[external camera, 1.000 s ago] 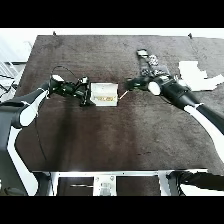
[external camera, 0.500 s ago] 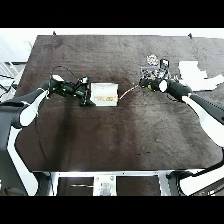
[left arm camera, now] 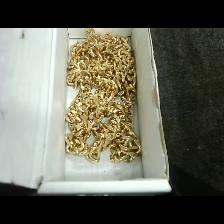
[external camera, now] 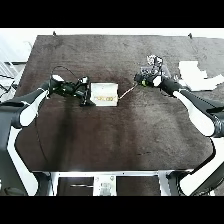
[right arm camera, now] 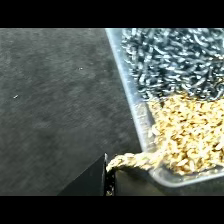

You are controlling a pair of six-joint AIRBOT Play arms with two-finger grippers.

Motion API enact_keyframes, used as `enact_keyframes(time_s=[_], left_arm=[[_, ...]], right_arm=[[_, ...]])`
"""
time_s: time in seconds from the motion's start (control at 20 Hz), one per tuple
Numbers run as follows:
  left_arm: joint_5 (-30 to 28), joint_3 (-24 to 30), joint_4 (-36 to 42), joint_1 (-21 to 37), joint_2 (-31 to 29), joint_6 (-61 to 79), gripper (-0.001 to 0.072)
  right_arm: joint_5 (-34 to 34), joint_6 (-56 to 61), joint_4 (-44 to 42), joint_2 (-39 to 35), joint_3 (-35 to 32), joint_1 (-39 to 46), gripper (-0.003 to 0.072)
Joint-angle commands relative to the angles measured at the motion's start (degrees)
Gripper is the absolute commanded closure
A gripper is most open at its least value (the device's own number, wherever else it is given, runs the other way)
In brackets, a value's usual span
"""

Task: Fold the box and place the chain.

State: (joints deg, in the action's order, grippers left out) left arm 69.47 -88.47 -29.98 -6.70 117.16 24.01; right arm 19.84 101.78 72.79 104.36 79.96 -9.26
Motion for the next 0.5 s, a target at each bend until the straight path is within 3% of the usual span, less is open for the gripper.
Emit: enact_keyframes(time_s=[0.0,0.25,0.45], left_arm=[[0.00,0.02,0.00,0.02,-0.02,0.02,0.0234],[0.02,0.02,0.00,0.02,-0.02,0.02,0.0234],[0.02,0.02,0.00,0.02,-0.02,0.02,0.0234]], right_arm=[[6.27,-8.04,-0.15,-8.04,0.48,-2.54,0.0678],[14.75,-9.44,10.75,-29.42,0.50,-10.21,0.0679],[15.82,-9.44,12.37,-37.20,0.50,-15.50,0.0679]])
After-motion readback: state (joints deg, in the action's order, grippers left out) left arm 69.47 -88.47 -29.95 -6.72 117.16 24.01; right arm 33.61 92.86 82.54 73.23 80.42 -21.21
